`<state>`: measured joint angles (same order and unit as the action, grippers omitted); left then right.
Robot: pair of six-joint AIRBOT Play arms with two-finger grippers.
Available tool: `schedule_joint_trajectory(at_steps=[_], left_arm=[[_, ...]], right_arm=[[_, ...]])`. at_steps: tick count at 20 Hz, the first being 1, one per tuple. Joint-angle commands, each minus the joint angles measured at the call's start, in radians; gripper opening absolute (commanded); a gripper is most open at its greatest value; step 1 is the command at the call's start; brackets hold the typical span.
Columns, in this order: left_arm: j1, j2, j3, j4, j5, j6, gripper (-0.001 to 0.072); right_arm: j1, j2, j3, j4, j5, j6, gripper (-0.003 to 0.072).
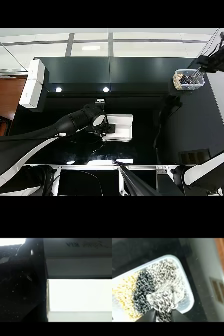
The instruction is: Fold the box and place the chain.
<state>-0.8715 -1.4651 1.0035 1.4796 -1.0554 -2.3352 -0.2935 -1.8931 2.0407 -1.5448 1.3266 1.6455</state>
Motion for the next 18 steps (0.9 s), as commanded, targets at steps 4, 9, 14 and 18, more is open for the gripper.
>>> schedule_joint_trajectory(at_steps=[4,9,14,18], left_arm=[[0.0,0.0,0.001,0.0,0.0,0.0,0.0029],[0.0,0.0,0.0,0.0,0.0,0.0,0.0029],[0.0,0.0,0.0,0.0,0.0,0.0,0.0029],[0.0,0.0,0.0,0.0,0.0,0.0,0.0029]], right_arm=[[0.001,0.106,0.001,-0.008,-0.074,-0.042,0.0008],[0.003,0.213,0.0,0.037,-0.108,-0.048,0.0008],[0.031,0.355,-0.043,0.212,-0.116,-0.126,0.0007],[0.053,0.545,-0.183,0.378,-0.126,-0.24,0.0007]])
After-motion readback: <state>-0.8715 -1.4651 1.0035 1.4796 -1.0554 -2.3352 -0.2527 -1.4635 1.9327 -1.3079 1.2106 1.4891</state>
